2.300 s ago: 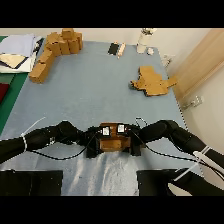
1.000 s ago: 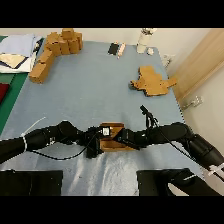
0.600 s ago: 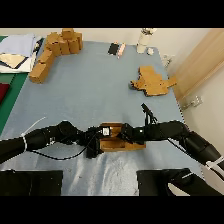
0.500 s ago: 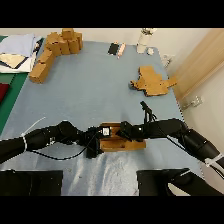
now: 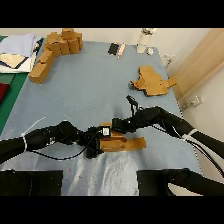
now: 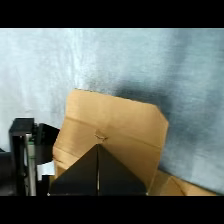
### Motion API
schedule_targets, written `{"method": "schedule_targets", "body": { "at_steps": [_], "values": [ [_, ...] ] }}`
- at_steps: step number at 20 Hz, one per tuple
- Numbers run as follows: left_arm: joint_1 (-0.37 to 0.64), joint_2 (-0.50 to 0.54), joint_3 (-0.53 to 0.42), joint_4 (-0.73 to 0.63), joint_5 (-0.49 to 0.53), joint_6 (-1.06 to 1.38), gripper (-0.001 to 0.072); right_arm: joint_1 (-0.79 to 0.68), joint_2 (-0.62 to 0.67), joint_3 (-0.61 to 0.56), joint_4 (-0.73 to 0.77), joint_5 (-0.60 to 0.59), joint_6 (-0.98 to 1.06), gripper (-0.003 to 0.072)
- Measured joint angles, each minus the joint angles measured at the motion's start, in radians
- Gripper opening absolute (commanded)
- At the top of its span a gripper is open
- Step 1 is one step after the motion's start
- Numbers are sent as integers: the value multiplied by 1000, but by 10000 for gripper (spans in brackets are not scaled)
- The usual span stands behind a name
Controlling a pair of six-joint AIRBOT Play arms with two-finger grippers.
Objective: Fold the box.
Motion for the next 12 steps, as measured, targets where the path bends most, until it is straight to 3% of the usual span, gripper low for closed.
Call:
{"method": "schedule_targets", "body": {
  "at_steps": [12],
  "values": [
    [0, 0, 0, 0, 0, 0, 455, 1, -49, 10, -8, 41, -61, 2]
  ]
}}
